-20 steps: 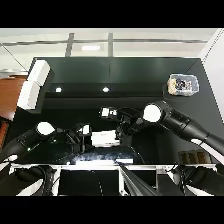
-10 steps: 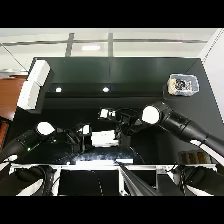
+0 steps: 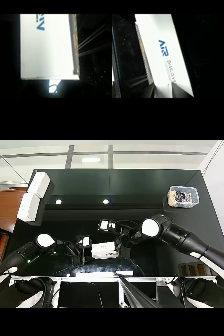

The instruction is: Fold the box and place the chain.

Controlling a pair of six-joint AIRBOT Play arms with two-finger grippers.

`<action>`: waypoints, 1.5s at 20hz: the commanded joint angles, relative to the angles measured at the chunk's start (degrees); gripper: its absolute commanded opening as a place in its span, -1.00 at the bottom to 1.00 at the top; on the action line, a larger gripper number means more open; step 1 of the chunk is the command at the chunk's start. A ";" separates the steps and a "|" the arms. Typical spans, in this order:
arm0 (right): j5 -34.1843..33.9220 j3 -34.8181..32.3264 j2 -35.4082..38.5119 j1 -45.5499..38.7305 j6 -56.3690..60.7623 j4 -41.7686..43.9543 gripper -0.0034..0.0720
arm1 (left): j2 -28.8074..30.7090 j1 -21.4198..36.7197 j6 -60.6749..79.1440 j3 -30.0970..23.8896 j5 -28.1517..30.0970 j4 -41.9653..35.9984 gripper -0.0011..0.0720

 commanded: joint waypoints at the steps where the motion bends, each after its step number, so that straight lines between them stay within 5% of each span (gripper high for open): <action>1: -0.09 -0.04 0.02 0.02 0.63 -0.31 -0.26 | 0.02 -0.04 0.02 0.00 -0.02 0.07 0.36; 21: 0.76 -0.17 -0.70 0.04 1.29 -0.28 -0.25 | 1.40 -0.04 0.02 0.00 0.22 0.09 0.36; 23: 0.72 -0.17 -0.70 0.04 1.57 -0.31 0.10 | 1.40 -0.04 0.00 0.00 0.31 0.09 0.36; 30: 1.22 -0.17 -0.83 0.68 1.92 -0.39 0.11 | 1.38 -0.04 0.00 0.00 0.33 0.09 0.36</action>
